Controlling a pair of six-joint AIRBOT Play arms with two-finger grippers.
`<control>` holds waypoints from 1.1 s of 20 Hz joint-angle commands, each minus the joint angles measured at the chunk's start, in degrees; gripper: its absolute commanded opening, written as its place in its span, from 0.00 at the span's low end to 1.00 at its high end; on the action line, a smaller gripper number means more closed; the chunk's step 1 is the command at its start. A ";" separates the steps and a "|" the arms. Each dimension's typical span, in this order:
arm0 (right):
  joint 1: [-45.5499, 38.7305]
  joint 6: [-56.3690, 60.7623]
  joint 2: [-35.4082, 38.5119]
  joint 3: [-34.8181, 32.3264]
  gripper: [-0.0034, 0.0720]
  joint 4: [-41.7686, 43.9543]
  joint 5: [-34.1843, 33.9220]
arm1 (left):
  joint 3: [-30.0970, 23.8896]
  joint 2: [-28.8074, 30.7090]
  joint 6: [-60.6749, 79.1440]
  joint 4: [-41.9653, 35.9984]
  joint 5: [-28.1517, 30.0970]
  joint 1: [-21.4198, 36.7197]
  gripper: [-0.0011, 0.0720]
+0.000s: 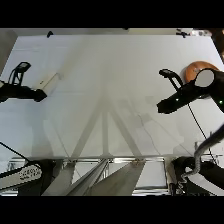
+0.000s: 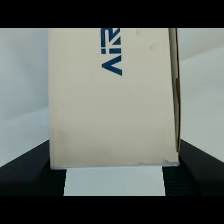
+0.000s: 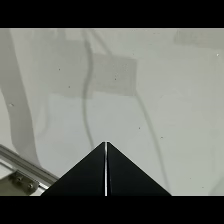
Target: Fold the box and place the chain.
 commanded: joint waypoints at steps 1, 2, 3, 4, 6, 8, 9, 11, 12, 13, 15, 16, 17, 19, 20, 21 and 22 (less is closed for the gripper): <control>-0.02 0.00 -0.04 0.04 0.06 0.00 -0.59 | 0.04 0.24 -3.30 1.42 -1.27 7.06 0.64; -0.02 0.02 -0.04 0.04 0.06 0.00 -0.61 | 0.04 0.24 -3.32 1.44 -1.22 7.96 0.64; -0.02 0.02 -0.04 0.04 0.06 0.00 -0.57 | 0.04 0.24 -3.61 1.66 -1.18 8.70 0.64; -0.02 0.02 -0.04 0.04 0.06 0.00 -0.50 | 0.04 0.24 -5.03 2.97 -0.92 9.18 0.64; -0.02 0.02 -0.04 0.04 0.06 0.00 -0.50 | 0.04 0.24 -9.70 8.57 -0.42 9.42 0.64; -0.02 0.02 -0.04 0.04 0.06 0.00 -0.50 | 0.02 0.17 -13.44 12.90 -0.55 9.42 0.76; -0.04 0.02 -0.04 0.04 0.06 0.00 -0.50 | 0.02 0.15 -13.79 13.88 -0.81 9.40 0.85; -0.02 0.02 -0.04 0.04 0.06 0.00 -0.50 | 0.02 0.15 -13.75 15.13 -2.08 9.31 0.97; -0.02 0.02 -0.04 0.04 0.06 0.00 -0.50 | 0.04 0.15 -13.75 15.34 -3.06 9.31 0.97; -0.02 0.02 -0.04 0.04 0.06 0.00 -0.48 | 0.04 0.28 -13.75 14.99 -3.82 9.29 0.97; -0.02 0.00 -0.04 0.04 0.06 0.00 -0.44 | 0.04 1.75 -13.25 11.08 -3.69 9.27 0.98; -0.02 0.02 -0.04 0.04 0.06 0.00 -0.26 | 0.04 3.23 -12.83 9.22 -3.37 9.25 0.98; -0.04 0.02 -0.04 0.04 0.06 0.00 0.00 | 0.04 5.03 -11.89 8.35 -3.21 9.09 0.98; -0.02 0.02 -0.04 0.04 0.06 0.00 0.20 | 0.04 9.55 -11.85 8.83 -2.99 7.76 0.98; -0.02 0.02 -0.04 0.04 0.06 0.00 0.15 | 0.02 11.89 -12.02 8.52 -3.69 6.51 0.97; -0.02 0.02 -0.04 0.04 0.06 0.00 0.13 | 0.02 13.66 -12.02 7.45 -5.16 4.79 0.97; -0.02 0.02 -0.04 0.04 0.06 0.04 0.15 | 0.02 14.91 -12.02 6.19 -7.28 2.32 0.96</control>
